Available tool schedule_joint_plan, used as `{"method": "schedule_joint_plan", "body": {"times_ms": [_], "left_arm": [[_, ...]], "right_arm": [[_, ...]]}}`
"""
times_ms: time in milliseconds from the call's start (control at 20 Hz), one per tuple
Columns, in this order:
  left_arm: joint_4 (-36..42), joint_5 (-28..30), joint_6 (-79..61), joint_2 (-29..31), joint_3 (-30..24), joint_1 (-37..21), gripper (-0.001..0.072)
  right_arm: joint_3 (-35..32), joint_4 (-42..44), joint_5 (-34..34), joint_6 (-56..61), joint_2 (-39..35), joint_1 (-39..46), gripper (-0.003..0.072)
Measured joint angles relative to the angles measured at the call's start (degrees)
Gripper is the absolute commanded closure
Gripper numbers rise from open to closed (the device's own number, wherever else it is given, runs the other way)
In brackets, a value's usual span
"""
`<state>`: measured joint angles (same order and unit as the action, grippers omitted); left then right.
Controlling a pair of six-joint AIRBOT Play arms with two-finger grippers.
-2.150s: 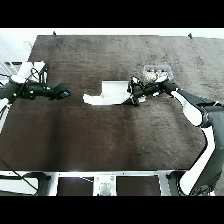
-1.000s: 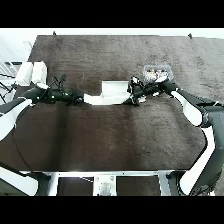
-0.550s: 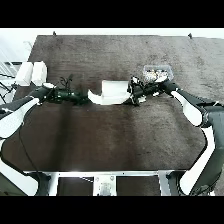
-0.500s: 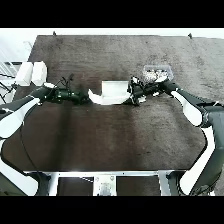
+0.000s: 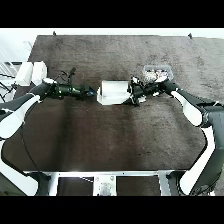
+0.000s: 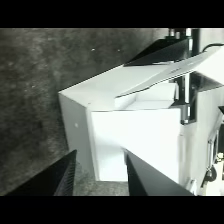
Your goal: Fold the box and place the chain.
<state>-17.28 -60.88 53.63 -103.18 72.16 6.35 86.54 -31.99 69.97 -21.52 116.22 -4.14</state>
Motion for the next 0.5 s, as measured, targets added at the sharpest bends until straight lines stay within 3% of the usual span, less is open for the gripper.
{"method": "schedule_joint_plan", "body": {"times_ms": [500], "left_arm": [[0.0,0.6,-0.1,0.0,0.5,2.4,0.0330]], "right_arm": [[0.0,0.0,0.0,0.0,0.0,0.0,0.0268]]}}
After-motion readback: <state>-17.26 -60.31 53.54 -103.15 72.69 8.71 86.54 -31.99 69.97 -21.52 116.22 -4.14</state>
